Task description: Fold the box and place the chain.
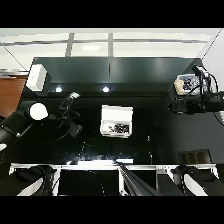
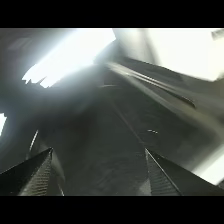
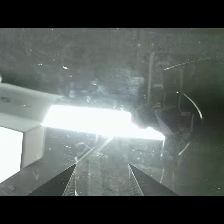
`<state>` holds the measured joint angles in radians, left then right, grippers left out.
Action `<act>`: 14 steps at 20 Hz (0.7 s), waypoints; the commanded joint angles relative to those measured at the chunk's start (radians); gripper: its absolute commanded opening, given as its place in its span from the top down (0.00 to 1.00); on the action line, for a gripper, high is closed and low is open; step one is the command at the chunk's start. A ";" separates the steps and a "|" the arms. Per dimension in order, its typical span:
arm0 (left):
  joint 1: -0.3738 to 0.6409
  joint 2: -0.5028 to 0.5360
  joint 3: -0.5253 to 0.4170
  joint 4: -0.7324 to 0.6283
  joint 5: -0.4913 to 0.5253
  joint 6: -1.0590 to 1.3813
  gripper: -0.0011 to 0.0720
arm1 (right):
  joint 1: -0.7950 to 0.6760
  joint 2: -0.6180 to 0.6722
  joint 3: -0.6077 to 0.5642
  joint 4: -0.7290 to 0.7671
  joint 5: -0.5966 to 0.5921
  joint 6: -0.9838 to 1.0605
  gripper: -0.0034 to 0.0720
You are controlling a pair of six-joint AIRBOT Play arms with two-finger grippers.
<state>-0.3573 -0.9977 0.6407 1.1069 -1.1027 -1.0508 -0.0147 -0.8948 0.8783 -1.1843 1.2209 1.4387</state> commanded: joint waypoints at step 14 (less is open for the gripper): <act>-0.053 -0.344 0.012 -0.512 0.228 1.258 0.01 | 0.000 0.001 -0.001 0.007 -0.002 0.073 0.45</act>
<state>-0.4057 -1.2778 0.6308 0.6415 -0.8547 0.1631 -0.0147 -0.8948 0.8780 -1.1782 1.2156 1.5082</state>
